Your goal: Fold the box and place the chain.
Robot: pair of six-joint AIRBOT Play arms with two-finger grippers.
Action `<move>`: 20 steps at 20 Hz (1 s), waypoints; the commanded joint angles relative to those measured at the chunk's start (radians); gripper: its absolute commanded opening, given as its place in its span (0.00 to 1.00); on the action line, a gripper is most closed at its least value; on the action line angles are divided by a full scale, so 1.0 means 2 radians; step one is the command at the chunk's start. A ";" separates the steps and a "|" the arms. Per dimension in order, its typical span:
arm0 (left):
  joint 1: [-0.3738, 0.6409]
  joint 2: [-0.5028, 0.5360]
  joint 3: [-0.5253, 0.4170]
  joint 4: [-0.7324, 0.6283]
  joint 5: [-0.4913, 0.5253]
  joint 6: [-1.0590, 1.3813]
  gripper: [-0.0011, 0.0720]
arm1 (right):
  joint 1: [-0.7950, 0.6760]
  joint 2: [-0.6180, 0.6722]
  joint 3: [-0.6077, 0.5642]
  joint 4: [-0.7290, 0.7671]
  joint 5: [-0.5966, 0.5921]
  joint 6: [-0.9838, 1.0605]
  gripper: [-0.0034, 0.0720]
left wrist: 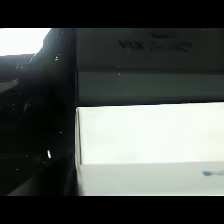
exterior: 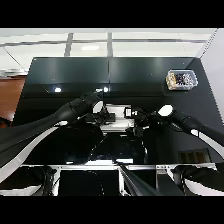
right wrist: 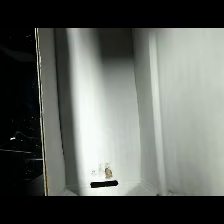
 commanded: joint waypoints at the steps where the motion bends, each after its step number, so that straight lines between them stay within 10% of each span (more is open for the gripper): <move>1: -0.002 -0.006 0.001 -0.002 -0.010 0.000 0.13 | 0.000 0.000 0.000 0.000 0.001 0.001 0.17; 7: -0.002 -0.006 0.002 -0.002 -0.017 0.001 0.05 | 0.000 0.000 0.000 0.000 0.014 0.005 0.17; 8: -0.002 -0.006 0.002 -0.002 -0.018 0.001 0.05 | 0.000 0.001 0.001 0.000 0.018 0.005 0.32; 9: -0.002 -0.006 0.002 -0.002 -0.019 0.001 0.05 | 0.000 0.006 0.001 -0.001 0.021 0.021 0.85; 10: -0.002 -0.006 0.002 -0.002 -0.023 0.001 0.05 | -0.001 0.018 0.002 -0.005 0.020 0.055 1.00; 20: -0.002 -0.006 0.002 -0.002 -0.027 0.001 0.05 | -0.068 0.096 0.001 -0.115 0.093 0.121 1.00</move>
